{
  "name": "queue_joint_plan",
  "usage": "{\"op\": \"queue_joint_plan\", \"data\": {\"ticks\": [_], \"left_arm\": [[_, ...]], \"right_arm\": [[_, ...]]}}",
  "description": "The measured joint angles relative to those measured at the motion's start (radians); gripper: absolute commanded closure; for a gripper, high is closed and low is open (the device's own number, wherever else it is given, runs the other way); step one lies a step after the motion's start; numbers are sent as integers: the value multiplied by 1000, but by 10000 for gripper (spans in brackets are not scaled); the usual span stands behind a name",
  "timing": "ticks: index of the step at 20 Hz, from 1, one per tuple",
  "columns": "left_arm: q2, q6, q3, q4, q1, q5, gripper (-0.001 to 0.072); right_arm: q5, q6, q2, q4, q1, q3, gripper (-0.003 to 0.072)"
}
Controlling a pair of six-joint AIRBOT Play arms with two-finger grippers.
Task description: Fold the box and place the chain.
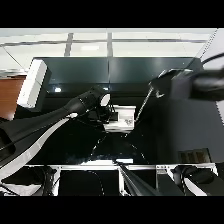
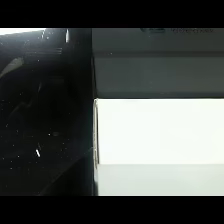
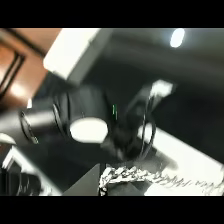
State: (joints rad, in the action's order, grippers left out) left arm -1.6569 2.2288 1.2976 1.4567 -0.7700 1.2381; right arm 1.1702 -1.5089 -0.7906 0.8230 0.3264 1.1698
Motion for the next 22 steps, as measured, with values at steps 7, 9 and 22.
{"op": "queue_joint_plan", "data": {"ticks": [7, 9, 22], "left_arm": [[0, 0, 0, 0, 0, 1, 679], [0, 0, 0, 0, 0, 1, 679], [0, 0, 0, 0, 0, 3, 679]], "right_arm": [[-146, -47, -21, -61, 79, -272, 670], [-213, -53, -47, -83, 91, -317, 670], [-309, -43, -229, -104, 108, -365, 391]]}}
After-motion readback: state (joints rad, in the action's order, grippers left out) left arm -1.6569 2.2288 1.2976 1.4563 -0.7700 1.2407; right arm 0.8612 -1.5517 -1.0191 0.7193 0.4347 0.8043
